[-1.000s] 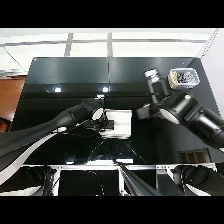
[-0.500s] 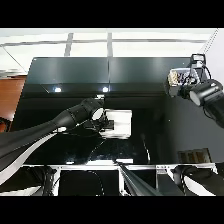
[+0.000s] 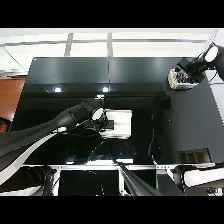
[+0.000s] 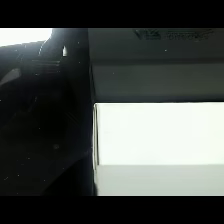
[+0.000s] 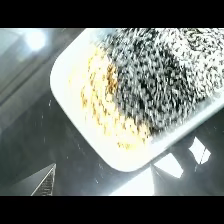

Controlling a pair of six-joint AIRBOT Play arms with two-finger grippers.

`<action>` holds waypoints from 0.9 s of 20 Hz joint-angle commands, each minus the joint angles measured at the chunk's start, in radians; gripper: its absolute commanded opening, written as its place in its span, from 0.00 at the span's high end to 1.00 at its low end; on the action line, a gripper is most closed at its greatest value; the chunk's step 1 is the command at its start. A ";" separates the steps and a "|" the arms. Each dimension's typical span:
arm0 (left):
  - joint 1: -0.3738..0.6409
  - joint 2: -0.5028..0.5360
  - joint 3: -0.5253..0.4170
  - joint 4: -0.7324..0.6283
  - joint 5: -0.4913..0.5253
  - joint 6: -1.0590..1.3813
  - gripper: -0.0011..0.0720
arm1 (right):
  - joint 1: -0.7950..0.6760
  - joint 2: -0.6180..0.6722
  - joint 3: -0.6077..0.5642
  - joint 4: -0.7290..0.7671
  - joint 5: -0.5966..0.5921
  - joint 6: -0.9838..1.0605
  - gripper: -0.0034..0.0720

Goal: Fold the box and place the chain.

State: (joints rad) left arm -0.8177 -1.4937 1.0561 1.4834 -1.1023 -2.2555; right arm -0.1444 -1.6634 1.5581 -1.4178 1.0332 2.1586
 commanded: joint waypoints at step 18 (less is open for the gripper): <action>0.000 0.000 0.001 -0.003 -0.005 0.000 0.95 | -0.071 -0.288 0.212 0.195 0.081 0.147 0.25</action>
State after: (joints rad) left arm -0.8181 -1.4937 1.0561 1.4799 -1.1110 -2.2555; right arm -0.2157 -1.9282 1.7691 -1.2335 1.1118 2.3192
